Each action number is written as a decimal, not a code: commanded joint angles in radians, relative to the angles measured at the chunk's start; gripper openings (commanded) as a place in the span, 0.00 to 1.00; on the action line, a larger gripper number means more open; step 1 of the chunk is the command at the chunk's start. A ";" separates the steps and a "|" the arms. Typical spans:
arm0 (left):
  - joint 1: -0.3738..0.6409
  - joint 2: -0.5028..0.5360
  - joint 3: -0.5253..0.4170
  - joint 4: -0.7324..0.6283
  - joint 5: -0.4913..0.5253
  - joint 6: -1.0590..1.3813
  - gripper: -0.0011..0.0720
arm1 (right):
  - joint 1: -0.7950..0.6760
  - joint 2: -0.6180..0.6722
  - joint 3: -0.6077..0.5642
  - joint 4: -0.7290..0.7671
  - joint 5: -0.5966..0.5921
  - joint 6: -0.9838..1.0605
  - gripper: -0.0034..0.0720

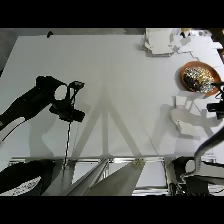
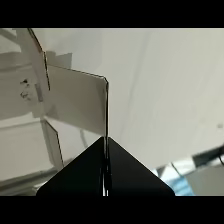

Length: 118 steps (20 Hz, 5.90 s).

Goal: Fold the box and place the chain.

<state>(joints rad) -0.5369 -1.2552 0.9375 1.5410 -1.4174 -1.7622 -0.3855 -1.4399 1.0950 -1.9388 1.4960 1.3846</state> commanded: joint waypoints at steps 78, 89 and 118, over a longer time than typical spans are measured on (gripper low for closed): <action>0.099 -0.351 0.008 -1.114 0.507 1.752 0.02 | 0.621 0.620 -0.573 0.721 -0.588 -0.073 0.07; 0.097 -0.241 0.007 -1.062 0.367 1.849 0.01 | 0.621 0.623 -0.438 0.785 -0.443 -0.085 0.50; -0.007 -0.358 0.005 -1.054 0.537 1.945 0.02 | 0.621 0.623 -0.397 0.705 -0.419 -0.085 0.50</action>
<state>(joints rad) -0.5430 -1.6123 0.9424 0.4835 -0.8925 0.1627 0.2344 -0.8173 0.6971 -1.2339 1.0779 1.2995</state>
